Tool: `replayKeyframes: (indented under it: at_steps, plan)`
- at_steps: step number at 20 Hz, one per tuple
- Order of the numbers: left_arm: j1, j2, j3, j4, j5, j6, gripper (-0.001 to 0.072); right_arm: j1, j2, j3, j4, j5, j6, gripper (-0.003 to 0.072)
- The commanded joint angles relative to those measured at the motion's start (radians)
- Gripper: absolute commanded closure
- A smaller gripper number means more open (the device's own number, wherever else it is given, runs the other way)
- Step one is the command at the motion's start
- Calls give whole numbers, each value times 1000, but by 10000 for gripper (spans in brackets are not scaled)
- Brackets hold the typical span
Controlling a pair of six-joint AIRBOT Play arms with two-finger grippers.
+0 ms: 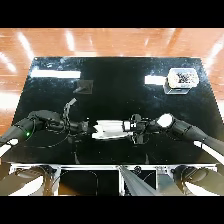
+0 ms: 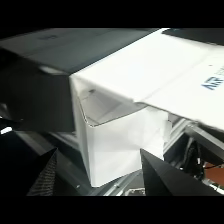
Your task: Fold the box and place the chain.
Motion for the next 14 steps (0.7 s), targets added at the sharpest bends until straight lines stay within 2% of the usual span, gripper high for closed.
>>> replayKeyframes:
  at_steps: [1,5,9,14]
  plan:
    - [0,1,1,-33,17,17,81,0,0,0,0,0,0,194]
    - [-26,1,1,-41,-13,16,82,0,0,0,0,0,0,194]
    - [-146,1,40,-11,-121,-52,92,0,0,0,0,0,0,194]
    - [-299,1,112,127,-263,-245,92,0,0,0,0,0,0,194]
